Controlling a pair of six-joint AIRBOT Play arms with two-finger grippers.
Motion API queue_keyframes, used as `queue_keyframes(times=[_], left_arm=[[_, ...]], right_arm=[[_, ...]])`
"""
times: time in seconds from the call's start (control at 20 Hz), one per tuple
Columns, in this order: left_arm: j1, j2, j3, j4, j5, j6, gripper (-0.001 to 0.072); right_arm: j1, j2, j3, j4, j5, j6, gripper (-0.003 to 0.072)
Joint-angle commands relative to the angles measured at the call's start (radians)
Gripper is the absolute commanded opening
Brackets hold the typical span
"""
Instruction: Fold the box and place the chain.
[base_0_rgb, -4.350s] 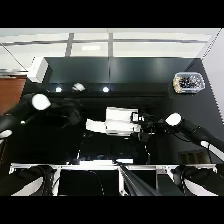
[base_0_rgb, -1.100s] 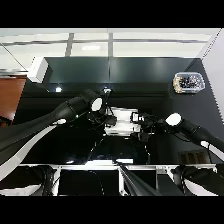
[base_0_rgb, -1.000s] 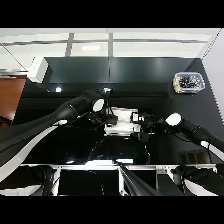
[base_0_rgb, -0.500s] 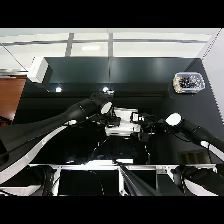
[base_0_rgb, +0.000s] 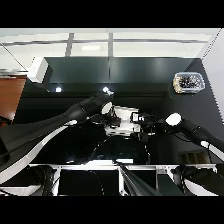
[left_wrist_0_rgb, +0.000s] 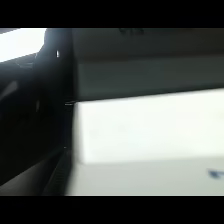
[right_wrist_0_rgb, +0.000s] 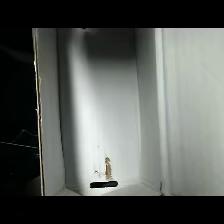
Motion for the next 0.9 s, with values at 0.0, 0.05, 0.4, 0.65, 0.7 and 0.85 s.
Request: queue_keyframes(times=[0.0, 0.05, 0.4, 0.65, 0.7, 0.85], left_arm=[[0.001, 0.003, 0.001, 0.013, -0.026, -0.004, 0.0476], [0.001, 0.003, 0.001, 0.013, -0.025, -0.005, 0.0476], [0.001, 0.002, 0.001, 0.012, -0.001, -0.031, 0.0226], [0.000, 0.002, 0.001, 0.010, 0.011, -0.029, 0.0027], [0.000, 0.002, 0.001, 0.010, 0.008, -0.029, 0.0027], [0.001, 0.003, 0.001, 0.011, 0.008, -0.031, 0.0028]], right_arm=[[0.001, 0.000, 0.000, 0.000, 0.000, 0.000, 0.0408], [0.001, 0.000, 0.000, 0.000, 0.000, 0.000, 0.0407], [0.001, 0.000, 0.000, 0.000, 0.000, 0.000, 0.0409], [0.000, 0.000, 0.000, 0.001, 0.000, 0.000, 0.0409], [0.001, 0.000, 0.000, 0.001, 0.000, 0.000, 0.0410], [0.000, 0.007, 0.000, 0.000, -0.002, 0.018, 0.0720]])
